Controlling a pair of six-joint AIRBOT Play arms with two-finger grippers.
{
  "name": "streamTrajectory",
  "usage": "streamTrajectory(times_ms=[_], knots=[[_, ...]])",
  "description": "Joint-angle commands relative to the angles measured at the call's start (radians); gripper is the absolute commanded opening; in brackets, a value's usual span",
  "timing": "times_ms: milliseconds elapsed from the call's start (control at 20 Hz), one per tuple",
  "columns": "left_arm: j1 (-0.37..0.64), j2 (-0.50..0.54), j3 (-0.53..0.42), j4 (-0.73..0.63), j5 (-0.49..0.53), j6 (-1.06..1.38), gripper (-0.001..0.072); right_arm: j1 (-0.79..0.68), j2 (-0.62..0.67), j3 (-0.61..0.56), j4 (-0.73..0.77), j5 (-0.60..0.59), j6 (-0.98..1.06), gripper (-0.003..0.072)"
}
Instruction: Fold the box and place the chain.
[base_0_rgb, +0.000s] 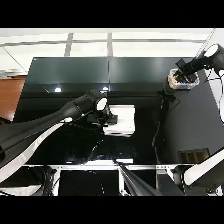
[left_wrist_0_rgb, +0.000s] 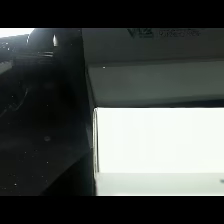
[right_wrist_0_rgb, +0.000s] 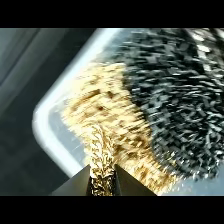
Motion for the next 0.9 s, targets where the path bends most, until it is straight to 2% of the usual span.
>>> streamTrajectory(times_ms=[0, 250, 450, 750, 850], knots=[[0.000, 0.000, 0.000, 0.000, 0.001, 0.000, 0.0030, -0.013, 0.090, 0.001, 0.010, -0.016, -0.156, 0.0011], [0.000, 0.000, 0.000, 0.000, 0.000, 0.000, 0.0030, -0.049, 0.328, 0.001, 0.032, -0.053, -0.354, 0.0009], [0.000, 0.000, 0.000, 0.000, 0.000, 0.000, 0.0030, -0.051, 0.537, 0.005, 0.178, -0.123, -0.510, 0.0008], [0.000, 0.000, 0.000, 0.000, 0.000, 0.000, 0.0030, -0.050, 0.673, 0.158, 0.319, -0.113, -0.575, 0.0007], [0.000, 0.000, 0.000, 0.000, 0.000, 0.000, 0.0029, -0.050, 0.703, 0.180, 0.431, -0.042, -0.615, 0.0008]])
